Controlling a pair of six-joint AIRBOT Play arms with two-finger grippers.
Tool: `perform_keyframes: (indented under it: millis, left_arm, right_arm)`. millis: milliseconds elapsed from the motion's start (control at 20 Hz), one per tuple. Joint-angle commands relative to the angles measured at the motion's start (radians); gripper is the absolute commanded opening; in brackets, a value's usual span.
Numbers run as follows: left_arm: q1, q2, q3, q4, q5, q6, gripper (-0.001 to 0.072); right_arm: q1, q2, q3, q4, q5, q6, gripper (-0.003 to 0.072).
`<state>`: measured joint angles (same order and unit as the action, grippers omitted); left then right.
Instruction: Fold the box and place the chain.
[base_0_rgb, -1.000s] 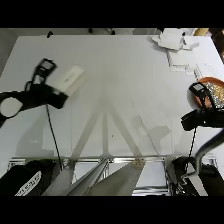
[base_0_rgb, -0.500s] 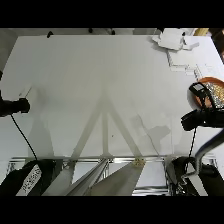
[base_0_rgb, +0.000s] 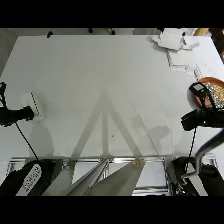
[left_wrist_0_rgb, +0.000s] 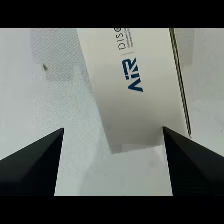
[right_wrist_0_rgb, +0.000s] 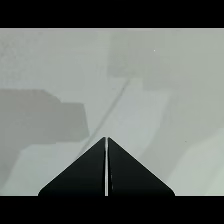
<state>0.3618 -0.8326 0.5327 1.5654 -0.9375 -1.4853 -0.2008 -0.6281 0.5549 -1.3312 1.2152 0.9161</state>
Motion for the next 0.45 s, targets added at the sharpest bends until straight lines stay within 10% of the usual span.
perform_keyframes:
  millis: [0, 400]
  left_arm:
    - [0.002, 0.066, -0.005, -0.002, -0.018, 0.000, 0.0697]
    - [0.002, 0.284, -0.005, -0.002, -0.012, 0.000, 0.0696]
  right_arm:
    - [-0.001, 0.000, 0.000, 0.000, 0.000, 0.000, 0.0023]
    - [-0.001, 0.000, 0.000, 0.000, 0.000, 0.000, 0.0023]
